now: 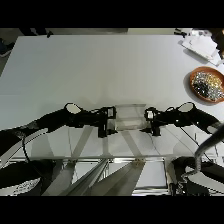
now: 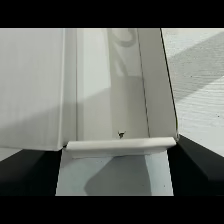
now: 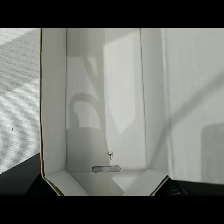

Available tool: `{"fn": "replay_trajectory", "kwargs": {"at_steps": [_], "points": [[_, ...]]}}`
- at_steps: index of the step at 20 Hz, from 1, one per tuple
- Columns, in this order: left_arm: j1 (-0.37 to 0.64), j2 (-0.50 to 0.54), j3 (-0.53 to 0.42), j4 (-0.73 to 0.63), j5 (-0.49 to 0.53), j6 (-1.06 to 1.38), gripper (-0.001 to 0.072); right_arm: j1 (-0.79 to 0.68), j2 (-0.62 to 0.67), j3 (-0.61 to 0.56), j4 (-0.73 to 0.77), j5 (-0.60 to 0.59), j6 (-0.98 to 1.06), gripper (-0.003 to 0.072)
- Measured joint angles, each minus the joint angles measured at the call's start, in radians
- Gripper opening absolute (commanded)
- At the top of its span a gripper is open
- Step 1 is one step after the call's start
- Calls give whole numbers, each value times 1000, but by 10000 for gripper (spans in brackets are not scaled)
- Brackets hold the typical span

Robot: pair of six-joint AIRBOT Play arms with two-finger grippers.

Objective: Fold the box and place the chain.

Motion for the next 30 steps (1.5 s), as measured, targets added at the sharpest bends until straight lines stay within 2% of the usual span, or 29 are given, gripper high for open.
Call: {"fn": "replay_trajectory", "kwargs": {"at_steps": [3, 5, 6, 7, 30], "points": [[-9, -2, 0, -14, 20, 0, 676, 0, 0, 0, 0, 0, 0, 411], [-16, -2, 0, -17, 26, 0, 455, 0, 0, 0, 0, 0, 0, 411], [-20, -2, 0, -19, 28, 0, 367, 0, 0, 0, 0, 0, 0, 411], [-24, -2, 0, -21, 32, 0, 329, 0, 0, 0, 0, 0, 0, 411], [-52, -2, 0, -26, 41, 0, 338, 0, 1, 0, 0, 0, -1, 411]]}}
